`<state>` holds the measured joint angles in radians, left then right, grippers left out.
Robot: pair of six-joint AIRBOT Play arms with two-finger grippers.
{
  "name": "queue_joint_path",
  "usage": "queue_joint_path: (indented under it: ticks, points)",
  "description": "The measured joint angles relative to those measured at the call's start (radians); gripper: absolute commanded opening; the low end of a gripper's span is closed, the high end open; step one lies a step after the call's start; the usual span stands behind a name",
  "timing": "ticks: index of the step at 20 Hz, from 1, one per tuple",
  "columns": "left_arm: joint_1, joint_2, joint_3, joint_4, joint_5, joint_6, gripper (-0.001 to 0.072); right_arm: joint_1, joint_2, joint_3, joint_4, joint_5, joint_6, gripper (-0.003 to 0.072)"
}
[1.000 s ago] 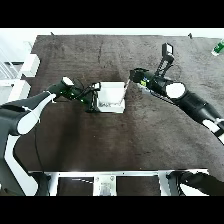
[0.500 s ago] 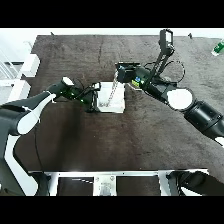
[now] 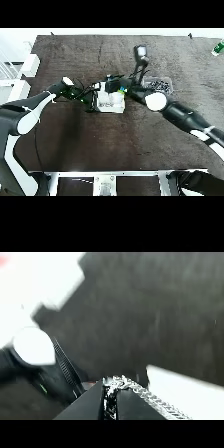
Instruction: Fold the box and place the chain.
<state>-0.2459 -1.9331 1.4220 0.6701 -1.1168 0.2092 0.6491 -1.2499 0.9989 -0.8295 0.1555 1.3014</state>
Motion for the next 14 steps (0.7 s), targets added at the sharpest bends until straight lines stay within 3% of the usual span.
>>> queue_joint_path:
  ticks: [2, 3, 4, 8, 14]
  points:
    - [0.0, 0.0, 0.0, 0.0, 0.0, 0.0, 0.047, 0.007, -0.06, -0.013, 0.004, 0.003, 0.0, 0.0038]
    - [0.0, 0.0, 0.0, 0.0, 0.0, 0.0, 0.047, 0.009, -0.088, -0.023, 0.006, 0.006, 0.0, 0.0261]
    - [0.0, 0.0, 0.0, 0.0, 0.0, 0.0, 0.047, 0.01, -0.106, -0.032, 0.007, 0.007, 0.0, 0.0403]
    - [0.0, 0.0, 0.0, 0.0, 0.0, 0.0, 0.047, -0.019, -0.119, -0.076, 0.008, 0.008, 0.01, 0.0433]
    - [0.0, 0.0, 0.0, 0.001, 0.0, 0.0, 0.0469, -0.174, 0.03, -0.202, 0.007, 0.008, 0.023, 0.0434]
